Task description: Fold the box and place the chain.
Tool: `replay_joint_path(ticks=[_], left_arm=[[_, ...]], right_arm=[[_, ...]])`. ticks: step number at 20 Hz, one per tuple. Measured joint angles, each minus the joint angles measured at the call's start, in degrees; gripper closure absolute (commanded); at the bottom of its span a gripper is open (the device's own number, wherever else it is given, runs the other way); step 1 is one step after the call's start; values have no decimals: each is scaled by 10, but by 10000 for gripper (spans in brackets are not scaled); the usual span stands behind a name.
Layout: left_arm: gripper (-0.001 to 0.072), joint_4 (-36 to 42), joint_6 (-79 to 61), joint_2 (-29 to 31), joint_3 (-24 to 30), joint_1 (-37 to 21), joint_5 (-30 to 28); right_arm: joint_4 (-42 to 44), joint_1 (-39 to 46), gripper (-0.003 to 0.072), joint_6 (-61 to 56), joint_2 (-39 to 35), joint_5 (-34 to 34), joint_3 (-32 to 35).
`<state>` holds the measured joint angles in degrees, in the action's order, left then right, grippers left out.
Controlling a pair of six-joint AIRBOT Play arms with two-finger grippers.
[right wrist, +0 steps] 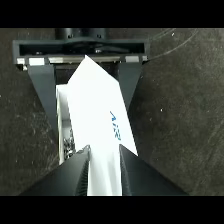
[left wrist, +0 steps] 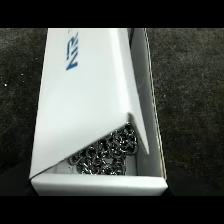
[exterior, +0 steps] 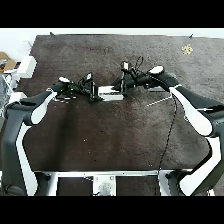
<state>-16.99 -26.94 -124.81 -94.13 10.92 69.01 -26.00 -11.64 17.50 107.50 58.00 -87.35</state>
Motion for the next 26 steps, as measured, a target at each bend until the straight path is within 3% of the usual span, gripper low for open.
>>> replay_joint_path(ticks=[16,18,22,26], left_arm=[[352,-2,-2,0,0,0,4],[352,-2,-2,0,0,0,4],[351,-2,-1,0,0,0,3],[352,-1,-1,0,0,0,3]], right_arm=[[-36,9,486,-61,6,76,0],[19,11,686,-61,1,82,-1],[65,8,686,-63,-1,81,-1],[29,6,687,-64,14,71,-1]])
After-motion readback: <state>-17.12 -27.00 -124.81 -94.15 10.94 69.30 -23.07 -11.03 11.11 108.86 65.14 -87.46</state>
